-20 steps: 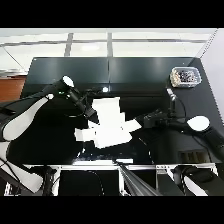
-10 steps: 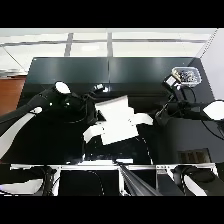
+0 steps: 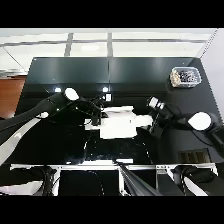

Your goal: Fold the box and place the chain.

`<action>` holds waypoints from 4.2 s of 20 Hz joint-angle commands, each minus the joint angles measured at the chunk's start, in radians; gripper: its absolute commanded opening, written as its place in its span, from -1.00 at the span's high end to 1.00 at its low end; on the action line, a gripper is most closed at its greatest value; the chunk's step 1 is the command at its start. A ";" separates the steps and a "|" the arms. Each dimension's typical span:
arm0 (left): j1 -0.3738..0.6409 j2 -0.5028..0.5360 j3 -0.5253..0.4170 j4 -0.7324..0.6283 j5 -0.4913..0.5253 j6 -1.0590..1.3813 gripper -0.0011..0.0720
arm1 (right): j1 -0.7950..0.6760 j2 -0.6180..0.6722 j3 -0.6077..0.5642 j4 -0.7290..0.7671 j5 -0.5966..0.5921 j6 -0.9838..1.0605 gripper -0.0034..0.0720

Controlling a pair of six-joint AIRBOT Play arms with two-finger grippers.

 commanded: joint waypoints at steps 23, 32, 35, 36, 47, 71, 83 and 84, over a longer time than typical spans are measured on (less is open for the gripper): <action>-0.024 -0.002 0.000 0.072 -0.034 -0.026 0.89 | 0.256 -0.160 0.042 -0.035 -0.286 -0.180 -0.96; -0.024 -0.002 0.000 0.071 -0.029 -0.026 0.90 | 0.073 -0.199 0.045 0.306 -0.165 -0.512 -0.96; -0.024 -0.002 0.000 0.072 -0.029 -0.026 0.90 | 0.068 -0.271 0.045 0.441 -0.141 -0.665 -0.96; -0.024 -0.002 0.000 0.072 -0.029 -0.026 0.90 | 0.068 -0.296 0.045 0.469 -0.124 -0.706 -0.96; -0.034 -0.009 0.000 0.074 -0.021 -0.026 0.90 | 0.068 -0.423 0.045 0.456 -0.108 -0.809 -0.96; -0.034 -0.015 -0.001 0.080 -0.026 -0.026 0.90 | 0.090 -0.436 0.046 0.367 -0.170 -0.703 -0.96; -0.032 0.003 0.000 0.089 -0.040 -0.031 0.58 | 0.091 -0.436 0.046 0.367 -0.171 -0.703 -0.52; -0.029 0.021 0.000 0.102 -0.051 -0.034 0.08 | 0.090 -0.436 0.046 0.367 -0.171 -0.703 -0.52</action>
